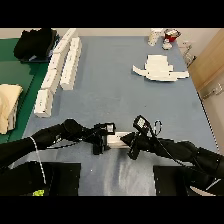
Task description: Fold the box.
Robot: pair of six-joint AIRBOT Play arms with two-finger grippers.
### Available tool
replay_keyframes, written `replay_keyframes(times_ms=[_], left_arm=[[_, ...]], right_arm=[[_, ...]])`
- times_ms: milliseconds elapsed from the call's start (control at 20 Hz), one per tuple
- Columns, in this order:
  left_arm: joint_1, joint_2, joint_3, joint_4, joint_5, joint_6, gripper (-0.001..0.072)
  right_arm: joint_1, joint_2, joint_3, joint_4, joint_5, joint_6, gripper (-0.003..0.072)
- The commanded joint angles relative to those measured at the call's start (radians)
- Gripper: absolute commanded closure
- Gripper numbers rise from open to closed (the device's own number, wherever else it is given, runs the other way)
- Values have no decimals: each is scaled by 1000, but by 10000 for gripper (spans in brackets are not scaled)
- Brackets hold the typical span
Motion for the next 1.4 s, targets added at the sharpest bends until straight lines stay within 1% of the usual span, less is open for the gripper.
replay_keyframes(times_ms=[0,150,950,1150,1350], left_arm=[[0,0,1,0,0,0,308],[0,0,1,0,0,0,308],[0,0,1,0,0,0,307],[0,0,1,0,0,0,308],[0,0,1,0,0,0,308]], right_arm=[[25,0,-38,2,11,38,673],[25,-13,-58,-1,16,44,673],[25,-27,-58,-11,33,43,672],[25,14,-51,-22,33,43,672],[23,59,-27,-68,34,43,672]])
